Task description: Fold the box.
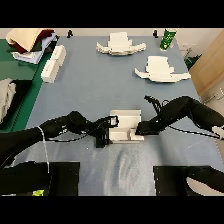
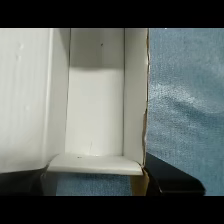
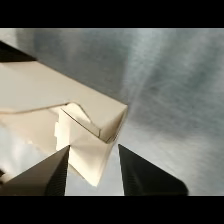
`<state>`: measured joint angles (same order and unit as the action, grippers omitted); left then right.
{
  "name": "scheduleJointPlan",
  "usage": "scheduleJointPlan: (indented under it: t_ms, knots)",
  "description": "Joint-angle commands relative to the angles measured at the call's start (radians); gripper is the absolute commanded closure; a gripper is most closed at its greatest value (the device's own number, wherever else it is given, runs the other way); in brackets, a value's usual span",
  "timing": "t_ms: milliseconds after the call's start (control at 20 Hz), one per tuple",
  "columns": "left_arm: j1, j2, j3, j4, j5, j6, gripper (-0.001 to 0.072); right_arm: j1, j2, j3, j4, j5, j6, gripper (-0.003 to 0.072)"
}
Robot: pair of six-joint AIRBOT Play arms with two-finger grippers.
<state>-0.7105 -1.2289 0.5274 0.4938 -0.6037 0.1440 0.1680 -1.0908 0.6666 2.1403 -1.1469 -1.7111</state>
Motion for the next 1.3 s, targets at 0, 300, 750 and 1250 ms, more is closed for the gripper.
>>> scheduleJointPlan:
  t_ms: [0,300,750,1250]
  knots:
    - [0.0,0.001,0.0,0.0,0.0,0.0,0.0184,0.148,-0.001,0.032,-0.267,0.085,0.264,0.0198]
    - [0.0,0.001,0.0,0.0,0.001,0.0,0.0184,0.352,-0.042,0.108,-0.484,0.077,0.652,0.0201]
    - [0.0,0.001,0.0,0.0,0.0,0.0,0.0184,0.445,-0.182,0.154,-0.609,0.012,0.931,0.0271]
    - [0.0,0.001,0.0,0.0,0.0,0.0,0.0184,0.449,-0.182,0.155,-0.641,0.013,0.954,0.0683]
